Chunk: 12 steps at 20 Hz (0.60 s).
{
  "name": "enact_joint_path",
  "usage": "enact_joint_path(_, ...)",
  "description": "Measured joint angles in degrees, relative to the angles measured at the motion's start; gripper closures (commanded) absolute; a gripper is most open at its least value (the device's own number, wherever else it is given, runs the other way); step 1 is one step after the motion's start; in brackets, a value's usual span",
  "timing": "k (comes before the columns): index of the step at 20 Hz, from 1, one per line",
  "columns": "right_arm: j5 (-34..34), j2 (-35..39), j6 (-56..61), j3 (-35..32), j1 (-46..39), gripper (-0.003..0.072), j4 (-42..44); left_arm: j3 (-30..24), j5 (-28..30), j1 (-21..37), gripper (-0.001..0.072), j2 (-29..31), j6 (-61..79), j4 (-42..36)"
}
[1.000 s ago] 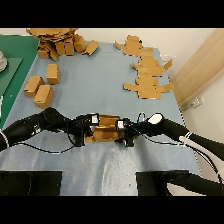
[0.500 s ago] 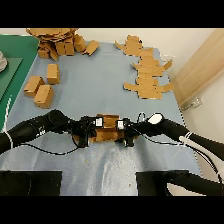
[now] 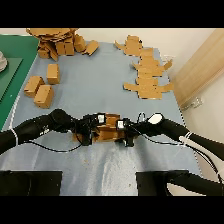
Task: Fold the box.
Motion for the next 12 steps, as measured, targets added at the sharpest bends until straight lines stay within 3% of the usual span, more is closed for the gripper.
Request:
enact_joint_path(8, 0.0, 0.0, -0.1, 0.0, 0.0, 0.0205, 0.0, 0.1, 0.0, -0.1, 0.0149, -0.3, -1.2, -1.7)
enact_joint_path(9, 0.0, 0.0, -0.1, 0.0, 0.0, 0.0206, 0.0, 0.1, 0.0, -0.1, 0.0174, -0.3, -1.3, -1.8)
enact_joint_path(10, 0.0, 0.0, -0.1, 0.0, 0.0, 0.0205, 0.0, 0.1, 0.0, 0.0, 0.0416, -0.3, -1.4, -1.8)
enact_joint_path(11, 0.0, 0.0, -0.3, 0.0, 0.0, 0.0205, -0.1, 0.1, 0.3, 0.2, 0.0588, -0.2, -1.6, -1.8)
enact_joint_path(12, 0.0, 0.0, -0.4, 0.0, 0.0, 0.0205, -0.1, 0.1, 0.5, 0.5, 0.0604, 0.0, -2.4, -1.0)
